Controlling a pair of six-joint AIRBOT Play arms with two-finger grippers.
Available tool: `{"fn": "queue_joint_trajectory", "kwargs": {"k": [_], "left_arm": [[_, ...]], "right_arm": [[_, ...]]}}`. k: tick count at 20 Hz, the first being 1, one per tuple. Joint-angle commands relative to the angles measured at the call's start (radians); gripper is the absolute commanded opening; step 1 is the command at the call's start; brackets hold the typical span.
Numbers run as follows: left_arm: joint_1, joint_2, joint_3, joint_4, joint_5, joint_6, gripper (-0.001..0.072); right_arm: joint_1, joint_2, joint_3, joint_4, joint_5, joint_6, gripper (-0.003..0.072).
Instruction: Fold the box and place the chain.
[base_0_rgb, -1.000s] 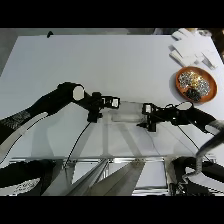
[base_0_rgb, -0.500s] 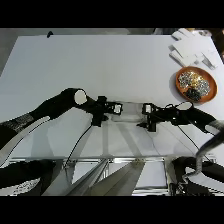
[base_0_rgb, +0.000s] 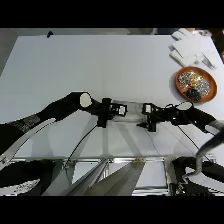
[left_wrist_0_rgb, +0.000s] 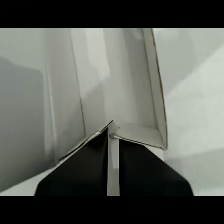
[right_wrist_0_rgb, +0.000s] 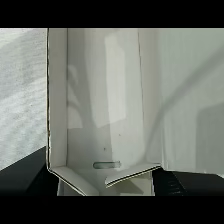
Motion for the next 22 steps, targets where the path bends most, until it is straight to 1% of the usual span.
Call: {"fn": "queue_joint_trajectory", "kwargs": {"k": [1,2,4,6,7,9,10,11,12,13,15,17,19,21,22], "left_arm": [[-0.023,-0.013,0.000,-0.055,0.063,-0.002,0.0071],[-0.029,-0.019,0.000,-0.068,0.053,-0.002,0.0111],[-0.035,-0.030,0.000,-0.071,0.033,-0.011,0.0291],[-0.036,-0.031,0.000,-0.070,0.010,-0.013,0.0443],[-0.035,-0.031,0.000,-0.070,0.001,-0.026,0.0455],[-0.035,-0.021,0.000,-0.063,-0.010,-0.092,0.0436],[-0.033,-0.007,0.000,-0.056,-0.019,-0.141,0.0328],[-0.028,0.013,0.000,-0.041,-0.038,-0.191,0.0150],[-0.021,0.037,0.000,-0.022,-0.063,-0.232,0.0001],[-0.013,0.063,0.000,-0.003,-0.088,-0.273,0.0007],[0.010,0.123,0.000,0.054,-0.125,-0.435,0.0005],[0.041,0.183,0.000,0.144,-0.146,-0.695,0.0005],[0.087,0.237,0.000,0.245,-0.177,-1.036,0.0005],[0.144,0.245,-0.002,0.305,-0.222,-1.312,0.0005],[0.177,0.235,-0.014,0.312,-0.223,-1.418,0.0005]], "right_arm": [[0.000,0.000,-0.001,0.000,0.000,0.000,0.0320],[0.000,0.000,-0.001,0.000,0.000,0.000,0.0320],[0.000,0.000,-0.001,0.000,0.000,0.000,0.0320],[0.000,0.000,-0.001,0.000,0.000,0.000,0.0320],[0.000,0.000,-0.001,0.000,0.000,0.000,0.0320],[0.000,0.000,-0.001,0.000,0.000,0.000,0.0320],[0.000,0.000,-0.001,0.000,0.000,0.000,0.0320],[0.000,0.000,-0.001,0.000,0.000,0.000,0.0320],[0.000,0.000,-0.001,0.000,0.000,0.000,0.0320],[0.000,0.000,-0.001,0.000,0.000,0.000,0.0320],[0.000,0.000,-0.001,0.000,0.000,0.000,0.0320],[0.000,0.000,-0.001,0.000,0.000,0.000,0.0320],[0.000,0.000,-0.001,0.000,0.000,0.000,0.0320],[0.000,0.000,-0.001,0.000,0.000,0.000,0.0320],[0.000,0.000,-0.001,0.000,0.000,0.000,0.0320]]}}
